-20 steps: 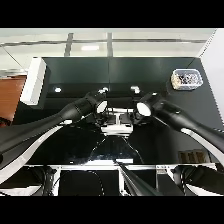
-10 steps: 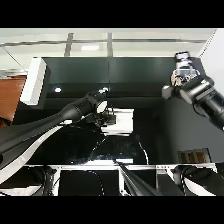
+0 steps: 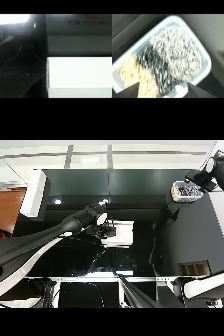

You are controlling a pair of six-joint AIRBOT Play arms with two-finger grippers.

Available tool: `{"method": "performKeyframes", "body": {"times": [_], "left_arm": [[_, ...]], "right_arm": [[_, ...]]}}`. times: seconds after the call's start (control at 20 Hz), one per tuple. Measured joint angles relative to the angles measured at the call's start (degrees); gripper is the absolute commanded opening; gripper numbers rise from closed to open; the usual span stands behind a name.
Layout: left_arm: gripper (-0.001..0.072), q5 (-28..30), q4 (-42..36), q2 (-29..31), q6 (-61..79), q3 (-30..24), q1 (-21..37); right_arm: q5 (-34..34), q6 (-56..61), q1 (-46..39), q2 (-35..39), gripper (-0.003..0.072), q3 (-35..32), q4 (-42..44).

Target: Fold the box and place the chain.

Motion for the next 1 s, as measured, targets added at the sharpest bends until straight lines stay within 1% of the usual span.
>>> {"method": "performKeyframes", "body": {"times": [0.15, 0.25, 0.4, 0.6, 0.65, 0.7, 0.75, 0.8, 0.85, 0.9, 1.0], "left_arm": [[0.0031, 0.0, 0.0, 0.0, 0.11, 0.0, 0.0], [0.003, -0.02, 0.0, 0.0, 0.11, 0.0, 0.0], [0.0031, -0.09, 0.0, 0.0, 0.11, 0.02, 0.0], [0.0031, -0.33, 0.0, 0.0, 0.09, 0.02, 0.0], [0.0031, -0.33, 0.0, 0.0, 0.09, 0.02, 0.02], [0.003, -0.33, 0.0, 0.0, 0.09, 0.0, 0.0], [0.0031, -0.33, 0.0, 0.0, 0.09, 0.0, 0.02], [0.0031, -0.31, 0.0, 0.0, 0.09, 0.02, 0.0], [0.0031, -0.31, 0.0, 0.0, 0.09, 0.02, 0.0], [0.003, -0.31, 0.0, 0.0, 0.09, 0.02, 0.0], [0.003, -0.31, 0.0, 0.0, 0.09, 0.02, 0.0]], "right_arm": [[4.17, 0.15, -1.95, -7.28, 0.0713, 9.2, 1.55], [5.38, 0.15, -2.71, -10.36, 0.0713, 12.68, 2.25], [5.84, -1.25, -3.34, -13.4, 0.0713, 15.1, 2.78], [5.49, -2.12, -4.11, -15.89, 0.0712, 16.22, 2.93], [5.2, -2.16, -4.33, -16.28, 0.0674, 16.35, 3.06], [5.22, -2.29, -4.5, -16.68, 0.0558, 16.44, 3.1], [5.4, -2.36, -4.72, -16.96, 0.046, 16.46, 3.1], [5.44, -2.56, -4.81, -17.2, 0.0314, 16.5, 3.02], [5.6, -2.8, -4.92, -17.35, 0.0086, 16.57, 3.1], [6.19, -3.28, -4.96, -17.4, 0.0022, 16.76, 3.13], [7.98, -4.96, -5.07, -17.55, 0.0021, 17.73, 4.11]]}}
